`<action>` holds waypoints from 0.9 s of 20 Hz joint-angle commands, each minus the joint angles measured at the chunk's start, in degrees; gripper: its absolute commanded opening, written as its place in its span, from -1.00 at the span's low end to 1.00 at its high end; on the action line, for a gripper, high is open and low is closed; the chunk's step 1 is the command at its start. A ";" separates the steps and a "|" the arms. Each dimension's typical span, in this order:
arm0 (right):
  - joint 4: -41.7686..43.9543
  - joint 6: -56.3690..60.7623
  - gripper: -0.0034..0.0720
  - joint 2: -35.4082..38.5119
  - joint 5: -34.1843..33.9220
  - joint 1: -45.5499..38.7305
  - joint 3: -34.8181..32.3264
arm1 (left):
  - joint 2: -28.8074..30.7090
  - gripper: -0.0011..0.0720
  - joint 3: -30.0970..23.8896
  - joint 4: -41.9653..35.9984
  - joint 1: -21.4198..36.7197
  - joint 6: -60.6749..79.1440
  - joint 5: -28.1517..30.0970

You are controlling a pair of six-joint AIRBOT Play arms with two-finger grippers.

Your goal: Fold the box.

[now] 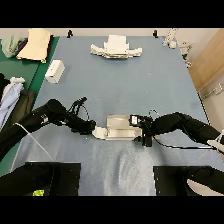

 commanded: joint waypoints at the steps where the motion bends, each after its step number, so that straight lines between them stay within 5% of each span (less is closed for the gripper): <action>1: 0.00 0.02 0.19 -0.04 0.02 0.02 0.02 | -0.04 -0.93 0.13 -1.66 -2.67 0.87 0.96; 5: 0.00 0.02 0.19 -0.04 0.02 0.02 0.02 | -0.04 -0.91 2.56 -1.81 -2.56 0.26 -0.57; 7: -0.02 0.02 0.19 -0.04 0.02 0.02 0.02 | -0.04 0.23 3.56 -1.81 -2.58 -0.33 -1.18; 10: -0.02 0.02 0.19 -0.04 0.02 0.02 0.02 | -0.04 -0.03 3.80 -1.64 -2.56 -2.40 -1.09; 18: -0.04 0.02 0.19 -0.04 0.02 0.02 0.02 | -0.04 0.01 3.78 -7.26 -2.78 -2.58 -3.19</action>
